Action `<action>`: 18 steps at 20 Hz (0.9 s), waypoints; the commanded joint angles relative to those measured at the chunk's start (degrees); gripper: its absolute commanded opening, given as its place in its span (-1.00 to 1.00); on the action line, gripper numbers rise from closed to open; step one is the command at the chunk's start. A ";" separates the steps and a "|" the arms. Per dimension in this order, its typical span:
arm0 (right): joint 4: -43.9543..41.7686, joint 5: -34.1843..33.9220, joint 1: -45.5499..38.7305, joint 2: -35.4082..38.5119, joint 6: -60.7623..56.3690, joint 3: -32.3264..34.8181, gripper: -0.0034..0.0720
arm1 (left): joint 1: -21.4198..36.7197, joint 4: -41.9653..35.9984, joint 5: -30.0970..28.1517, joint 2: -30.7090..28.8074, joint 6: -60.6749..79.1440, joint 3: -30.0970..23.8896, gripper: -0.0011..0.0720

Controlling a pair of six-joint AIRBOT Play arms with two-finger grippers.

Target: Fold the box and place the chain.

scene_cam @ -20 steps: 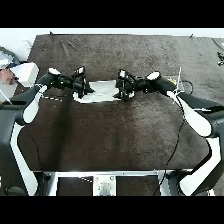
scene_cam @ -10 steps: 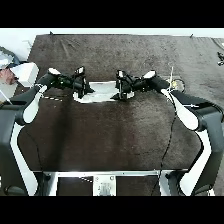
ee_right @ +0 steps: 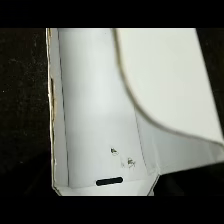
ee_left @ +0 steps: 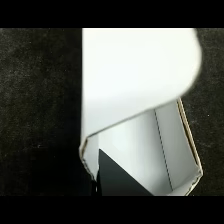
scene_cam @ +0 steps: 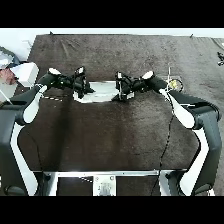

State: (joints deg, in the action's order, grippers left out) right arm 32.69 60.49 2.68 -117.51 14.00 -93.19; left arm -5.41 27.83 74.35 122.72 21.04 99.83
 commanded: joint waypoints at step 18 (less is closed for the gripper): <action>0.44 -0.50 1.25 -1.38 -0.09 -0.17 0.39 | -0.02 0.02 0.00 0.02 0.00 0.04 -0.94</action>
